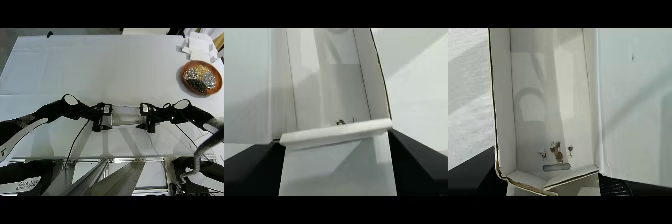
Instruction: Fold the box and place the chain.
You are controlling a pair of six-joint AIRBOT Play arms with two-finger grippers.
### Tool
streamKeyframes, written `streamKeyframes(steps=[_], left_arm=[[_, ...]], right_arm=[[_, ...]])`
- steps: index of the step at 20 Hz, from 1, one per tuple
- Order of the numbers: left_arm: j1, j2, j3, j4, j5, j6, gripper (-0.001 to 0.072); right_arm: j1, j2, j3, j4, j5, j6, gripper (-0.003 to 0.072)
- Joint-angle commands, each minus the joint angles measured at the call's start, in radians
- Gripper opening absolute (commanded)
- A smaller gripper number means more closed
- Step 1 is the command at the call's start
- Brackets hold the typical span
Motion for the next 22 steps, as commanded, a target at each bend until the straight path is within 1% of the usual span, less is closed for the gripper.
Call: streamKeyframes(steps=[1, 6, 10, 11, 13, 14, 15, 16, 22], left_arm=[[-0.018, -0.003, -0.001, -0.027, 0.022, -0.006, 0.0700], [-0.028, -0.050, 0.000, -0.039, 0.060, -0.071, 0.0698], [-0.037, -0.049, 0.000, -0.048, 0.084, -0.080, 0.0689], [-0.037, -0.049, 0.000, -0.049, 0.084, -0.080, 0.0655], [-0.037, -0.049, 0.000, -0.048, 0.083, -0.080, 0.0467], [-0.037, -0.049, 0.000, -0.048, 0.083, -0.080, 0.0354], [-0.037, -0.049, 0.000, -0.049, 0.083, -0.080, 0.0263], [-0.037, -0.049, 0.000, -0.049, 0.083, -0.080, 0.0202], [-0.037, -0.049, 0.000, -0.050, 0.083, -0.080, 0.0204]], right_arm=[[0.000, 0.001, 0.000, 0.001, 0.000, 0.002, 0.0400], [0.000, 0.001, 0.000, 0.001, 0.000, 0.002, 0.0400], [0.000, 0.001, 0.000, 0.001, 0.000, 0.002, 0.0400], [0.000, 0.001, 0.000, 0.001, 0.000, 0.002, 0.0400], [0.000, 0.001, 0.000, 0.001, 0.000, 0.002, 0.0400], [0.000, 0.001, 0.000, 0.001, 0.000, 0.002, 0.0400], [0.000, 0.001, 0.000, 0.000, 0.000, 0.002, 0.0400], [0.000, 0.001, 0.000, 0.001, 0.000, 0.002, 0.0400], [0.000, 0.001, 0.000, 0.001, 0.000, 0.002, 0.0400]])
